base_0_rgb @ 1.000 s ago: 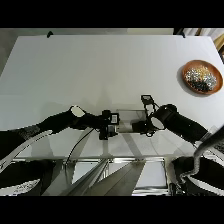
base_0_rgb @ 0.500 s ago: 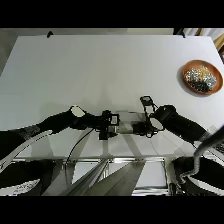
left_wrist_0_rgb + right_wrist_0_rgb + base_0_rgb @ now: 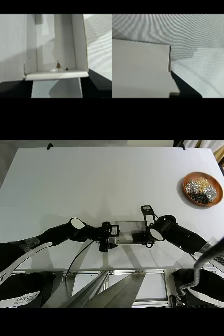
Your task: Fold the box and place the chain.
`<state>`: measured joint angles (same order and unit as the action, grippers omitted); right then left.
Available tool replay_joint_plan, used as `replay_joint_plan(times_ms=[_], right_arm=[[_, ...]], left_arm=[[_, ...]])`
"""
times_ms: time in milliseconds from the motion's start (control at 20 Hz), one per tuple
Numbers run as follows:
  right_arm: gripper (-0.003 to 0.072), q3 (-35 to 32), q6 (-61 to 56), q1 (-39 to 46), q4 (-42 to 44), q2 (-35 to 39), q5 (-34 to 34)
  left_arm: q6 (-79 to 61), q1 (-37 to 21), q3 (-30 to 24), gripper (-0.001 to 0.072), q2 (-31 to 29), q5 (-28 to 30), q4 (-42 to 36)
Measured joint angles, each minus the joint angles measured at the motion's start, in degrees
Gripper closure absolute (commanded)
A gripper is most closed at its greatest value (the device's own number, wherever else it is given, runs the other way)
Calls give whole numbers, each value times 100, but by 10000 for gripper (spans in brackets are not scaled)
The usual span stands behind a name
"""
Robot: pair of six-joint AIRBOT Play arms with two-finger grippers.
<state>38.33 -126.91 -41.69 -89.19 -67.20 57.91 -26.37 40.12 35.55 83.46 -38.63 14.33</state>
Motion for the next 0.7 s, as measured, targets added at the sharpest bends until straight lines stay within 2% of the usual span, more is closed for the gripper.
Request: replay_joint_plan(times_ms=[100, 150, 200, 250, 500, 700], right_arm=[[665, 11, -13, 0, -37, 0, -11], [556, 11, -15, 0, -48, 0, -15], [337, 13, 7, 0, -59, 0, -42], [178, 24, 7, -2, -44, 2, -138], [155, 57, 39, 0, -116, 83, 208], [144, 192, 208, 98, -417, 592, 649]], left_arm=[[-7, 0, 0, 455, 0, 0, 4], [-11, 0, 0, 455, 0, -2, 7], [-44, 0, 2, 455, 0, -15, 28], [-44, 0, 2, 455, 0, -31, 39], [-39, 0, 2, 455, 0, -57, 44], [-24, 2, 2, 455, 0, -61, 37]])
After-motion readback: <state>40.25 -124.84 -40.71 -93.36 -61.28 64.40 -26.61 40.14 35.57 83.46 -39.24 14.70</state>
